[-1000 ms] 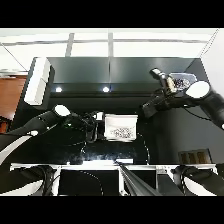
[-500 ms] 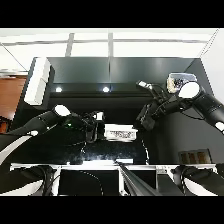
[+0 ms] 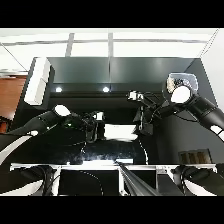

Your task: Fold the box and place the chain.

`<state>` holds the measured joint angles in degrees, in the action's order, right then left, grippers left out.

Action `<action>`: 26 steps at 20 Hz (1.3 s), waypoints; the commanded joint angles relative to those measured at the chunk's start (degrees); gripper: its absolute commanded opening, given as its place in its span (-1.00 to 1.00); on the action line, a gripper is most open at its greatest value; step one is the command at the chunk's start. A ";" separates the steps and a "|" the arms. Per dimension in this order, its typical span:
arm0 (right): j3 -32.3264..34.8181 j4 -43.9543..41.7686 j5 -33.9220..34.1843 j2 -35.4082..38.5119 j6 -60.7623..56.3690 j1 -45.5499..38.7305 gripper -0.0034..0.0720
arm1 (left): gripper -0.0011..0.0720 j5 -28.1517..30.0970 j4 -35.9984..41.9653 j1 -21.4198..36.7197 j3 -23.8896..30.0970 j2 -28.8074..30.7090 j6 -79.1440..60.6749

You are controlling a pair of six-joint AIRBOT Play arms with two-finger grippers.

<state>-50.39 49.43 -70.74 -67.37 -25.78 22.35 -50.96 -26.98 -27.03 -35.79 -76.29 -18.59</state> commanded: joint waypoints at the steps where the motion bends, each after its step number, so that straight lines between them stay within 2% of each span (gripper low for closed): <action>1: 0.28 0.81 1.90 -0.28 1.53 0.28 1.00 | 0.19 0.00 0.00 -0.04 -0.02 -0.04 -0.02; 5: 1.81 0.52 4.87 -0.31 4.39 0.28 1.00 | 0.19 -0.02 -0.02 -0.04 -0.02 -0.04 -0.02; 11: 1.79 -3.10 -0.02 -0.26 3.06 0.31 1.00 | 0.19 0.00 -0.02 -0.04 -0.02 -0.04 -0.02; 16: 1.79 -2.80 -0.09 -0.26 1.36 1.77 1.00 | 0.19 -0.02 -0.02 -0.04 -0.02 -0.04 -0.02; 26: 2.10 5.88 10.51 -0.24 1.11 9.31 1.00 | 0.19 -0.02 -0.02 -0.04 -0.02 -0.04 -0.02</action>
<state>-48.31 53.08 -63.29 -67.66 -24.51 30.11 -50.98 -26.98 -27.03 -35.79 -76.29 -18.59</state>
